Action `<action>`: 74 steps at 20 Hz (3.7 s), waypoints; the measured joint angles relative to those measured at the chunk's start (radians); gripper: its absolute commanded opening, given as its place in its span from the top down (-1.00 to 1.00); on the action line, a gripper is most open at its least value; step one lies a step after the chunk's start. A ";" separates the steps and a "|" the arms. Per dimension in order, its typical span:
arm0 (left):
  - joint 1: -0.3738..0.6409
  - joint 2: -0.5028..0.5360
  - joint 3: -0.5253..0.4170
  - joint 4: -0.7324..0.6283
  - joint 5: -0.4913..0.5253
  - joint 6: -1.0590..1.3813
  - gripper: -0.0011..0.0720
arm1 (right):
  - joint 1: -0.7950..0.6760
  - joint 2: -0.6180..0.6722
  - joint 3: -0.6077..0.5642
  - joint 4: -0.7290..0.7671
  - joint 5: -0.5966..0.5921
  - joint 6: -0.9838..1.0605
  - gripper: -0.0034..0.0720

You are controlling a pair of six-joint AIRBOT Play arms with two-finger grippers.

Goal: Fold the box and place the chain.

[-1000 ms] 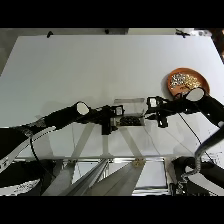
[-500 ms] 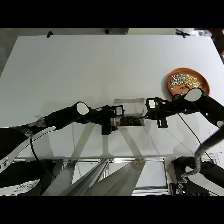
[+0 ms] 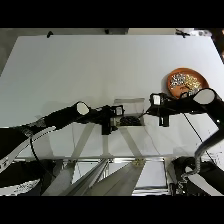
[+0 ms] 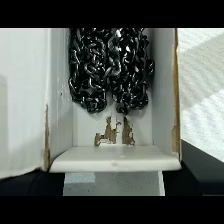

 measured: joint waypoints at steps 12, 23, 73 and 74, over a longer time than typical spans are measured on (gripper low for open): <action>0.000 0.000 0.000 0.000 0.000 0.000 0.73 | 0.157 -0.090 0.045 0.105 -0.070 0.297 0.22; 0.000 0.000 0.000 0.000 0.000 0.000 0.73 | 0.058 -0.271 0.430 0.108 0.048 0.356 0.88; 0.000 0.000 0.000 -0.001 0.003 -0.002 0.73 | 0.359 -0.233 0.246 -0.285 0.044 0.550 0.15; 0.000 0.000 0.000 -0.001 0.002 -0.001 0.73 | 0.359 -0.227 0.246 -0.285 0.043 0.550 0.15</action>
